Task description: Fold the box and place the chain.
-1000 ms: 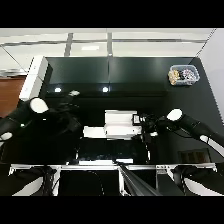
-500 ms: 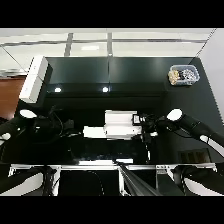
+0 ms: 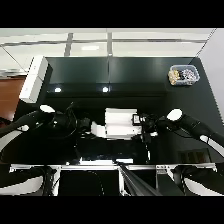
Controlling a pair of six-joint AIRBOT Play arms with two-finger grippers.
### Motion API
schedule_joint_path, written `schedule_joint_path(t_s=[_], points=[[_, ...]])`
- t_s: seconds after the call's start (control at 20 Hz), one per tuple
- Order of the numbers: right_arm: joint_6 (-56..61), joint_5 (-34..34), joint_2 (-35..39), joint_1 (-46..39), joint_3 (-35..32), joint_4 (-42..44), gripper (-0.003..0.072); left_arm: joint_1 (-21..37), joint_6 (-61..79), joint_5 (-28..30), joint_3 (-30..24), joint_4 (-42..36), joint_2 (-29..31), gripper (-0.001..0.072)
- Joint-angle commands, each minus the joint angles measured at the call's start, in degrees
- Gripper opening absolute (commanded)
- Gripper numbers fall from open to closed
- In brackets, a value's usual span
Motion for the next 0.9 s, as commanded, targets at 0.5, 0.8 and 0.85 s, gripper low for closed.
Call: schedule_joint_path(t_s=[0.5, 0.8, 0.85], points=[[0.0, 0.0, 0.02, -0.02, -0.02, 0.02, 0.0062, -10.43, -7.1, -2.8, 10.86, 2.69, -0.57, 0.0538], [0.0, 0.0, 0.02, -0.02, -0.02, 0.02, 0.0062, -16.92, -26.99, -0.44, 17.64, 18.73, -0.57, 0.0481], [0.0, 0.0, 0.02, -0.02, -0.02, 0.02, 0.0062, -18.05, -30.08, -0.07, 18.56, 21.68, -0.57, 0.0481]])
